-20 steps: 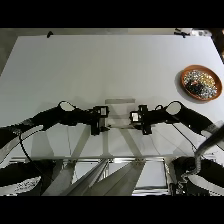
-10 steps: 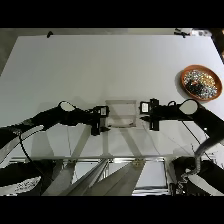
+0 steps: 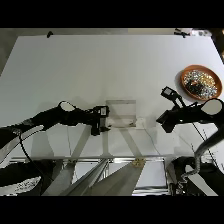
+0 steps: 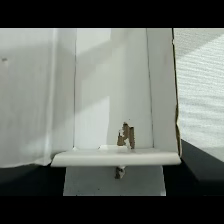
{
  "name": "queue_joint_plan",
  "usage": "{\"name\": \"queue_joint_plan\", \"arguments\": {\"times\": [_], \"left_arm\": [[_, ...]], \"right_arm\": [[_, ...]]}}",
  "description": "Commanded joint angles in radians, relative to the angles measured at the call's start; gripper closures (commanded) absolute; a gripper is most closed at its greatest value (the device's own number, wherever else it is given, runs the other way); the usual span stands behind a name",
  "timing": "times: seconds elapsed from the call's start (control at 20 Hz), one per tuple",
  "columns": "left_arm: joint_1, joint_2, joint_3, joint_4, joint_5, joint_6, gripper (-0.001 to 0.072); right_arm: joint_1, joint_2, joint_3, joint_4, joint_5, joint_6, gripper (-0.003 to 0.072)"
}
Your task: Fold the box and place the chain.
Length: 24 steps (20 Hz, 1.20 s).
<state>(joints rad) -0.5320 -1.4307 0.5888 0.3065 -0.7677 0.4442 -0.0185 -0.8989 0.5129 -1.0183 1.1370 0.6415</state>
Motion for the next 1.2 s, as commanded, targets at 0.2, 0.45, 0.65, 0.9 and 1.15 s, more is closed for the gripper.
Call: {"name": "queue_joint_plan", "arguments": {"times": [0.2,0.45,0.65,0.9,1.15], "left_arm": [[0.0,0.0,0.001,0.0,0.0,0.0,0.0378],[0.0,0.0,0.001,0.0,0.0,0.0,0.0378],[0.0,0.0,0.001,0.0,0.0,0.0,0.0378],[0.0,0.0,0.001,0.0,0.0,0.0,0.0378],[0.0,0.0,0.001,0.0,0.0,0.0,0.0378]], "right_arm": [[0.025,-0.175,0.0,-0.027,-0.028,0.384,0.0677],[0.037,-0.201,-0.001,0.053,-0.098,0.379,0.0677],[0.118,-0.247,-0.001,0.143,-0.154,0.37,0.0677],[0.163,-0.286,-0.001,0.18,-0.154,0.37,0.0676],[0.163,-0.23,0.004,0.245,-0.176,0.413,0.035]]}}
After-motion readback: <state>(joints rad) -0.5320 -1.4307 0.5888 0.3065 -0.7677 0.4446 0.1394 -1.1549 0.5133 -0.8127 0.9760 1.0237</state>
